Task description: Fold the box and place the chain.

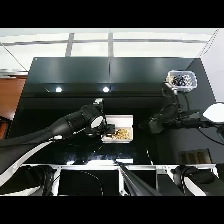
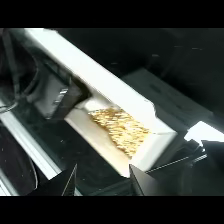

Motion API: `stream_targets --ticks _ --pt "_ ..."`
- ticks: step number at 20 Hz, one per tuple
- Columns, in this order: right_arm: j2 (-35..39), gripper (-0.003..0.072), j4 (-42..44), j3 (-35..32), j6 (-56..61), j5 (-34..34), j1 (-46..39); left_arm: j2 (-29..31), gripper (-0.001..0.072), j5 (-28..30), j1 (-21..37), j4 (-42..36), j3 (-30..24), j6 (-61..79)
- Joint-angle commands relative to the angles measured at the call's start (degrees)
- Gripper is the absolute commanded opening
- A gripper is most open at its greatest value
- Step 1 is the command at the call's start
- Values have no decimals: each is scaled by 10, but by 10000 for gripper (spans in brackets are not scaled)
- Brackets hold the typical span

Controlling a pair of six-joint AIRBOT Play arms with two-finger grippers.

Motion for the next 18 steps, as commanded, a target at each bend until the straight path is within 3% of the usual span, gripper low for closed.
stream_targets --ticks 1,6,9,11,13,14,17,18 --pt "7 392 -7 1 5 23 -61 2 573 -37 2 0 18 25" --pt "7 392 -7 1 5 12 -63 75 573 -98 9 4 43 260" --pt "7 392 -7 1 5 11 -63 145 573 -172 44 3 36 440" --pt "7 391 -7 1 5 11 -63 194 572 -198 106 50 5 518" --pt "7 392 -7 0 6 12 -63 230 572 -176 202 42 -44 563" --pt "7 392 -7 0 6 11 -63 245 573 -142 263 -35 -80 609" --pt "7 392 -7 0 6 2 -63 245 575 -91 403 -414 -203 964" --pt "7 392 -7 0 10 0 -63 245 610 -75 419 -464 -236 1074"
